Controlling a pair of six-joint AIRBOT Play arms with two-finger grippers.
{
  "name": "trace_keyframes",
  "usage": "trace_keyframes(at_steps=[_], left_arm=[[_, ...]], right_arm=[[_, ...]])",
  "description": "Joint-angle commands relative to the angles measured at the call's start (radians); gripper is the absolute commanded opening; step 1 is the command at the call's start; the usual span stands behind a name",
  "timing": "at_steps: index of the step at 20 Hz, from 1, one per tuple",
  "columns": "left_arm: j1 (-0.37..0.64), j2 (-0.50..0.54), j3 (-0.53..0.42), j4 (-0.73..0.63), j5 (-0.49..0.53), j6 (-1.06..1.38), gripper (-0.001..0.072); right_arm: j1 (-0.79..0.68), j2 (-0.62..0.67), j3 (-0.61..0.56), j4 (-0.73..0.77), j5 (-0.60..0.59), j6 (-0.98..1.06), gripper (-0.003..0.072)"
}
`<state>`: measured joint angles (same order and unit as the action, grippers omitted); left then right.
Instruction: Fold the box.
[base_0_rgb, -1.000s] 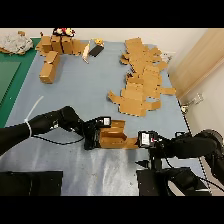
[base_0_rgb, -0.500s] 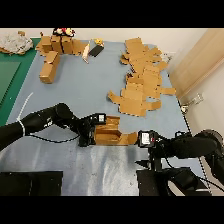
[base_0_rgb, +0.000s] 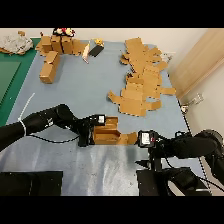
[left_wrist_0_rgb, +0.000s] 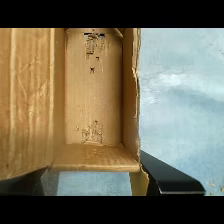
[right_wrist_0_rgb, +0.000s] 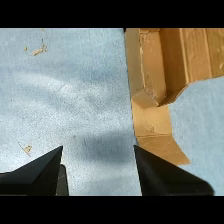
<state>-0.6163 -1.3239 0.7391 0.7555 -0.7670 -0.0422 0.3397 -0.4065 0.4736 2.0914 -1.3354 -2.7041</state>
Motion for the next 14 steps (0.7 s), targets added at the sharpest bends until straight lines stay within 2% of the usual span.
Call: trace_keyframes(at_steps=[1,3,7,14], left_arm=[[-0.001,-0.001,-0.01,0.003,0.082,0.0,0.0529],[-0.001,-0.001,-0.031,0.004,0.11,0.0,0.0529],[-0.001,0.0,-0.052,0.003,0.097,0.001,0.0529],[-0.001,0.005,-0.048,0.003,0.059,0.0,0.0529]], right_arm=[[0.001,0.0,0.0,0.0,0.011,0.0,0.0703],[0.001,0.0,0.0,0.0,0.03,0.0,0.0703],[0.001,0.0,0.0,0.0,0.082,0.0,0.0703],[0.001,0.001,0.0,0.011,0.068,0.045,0.0703]])
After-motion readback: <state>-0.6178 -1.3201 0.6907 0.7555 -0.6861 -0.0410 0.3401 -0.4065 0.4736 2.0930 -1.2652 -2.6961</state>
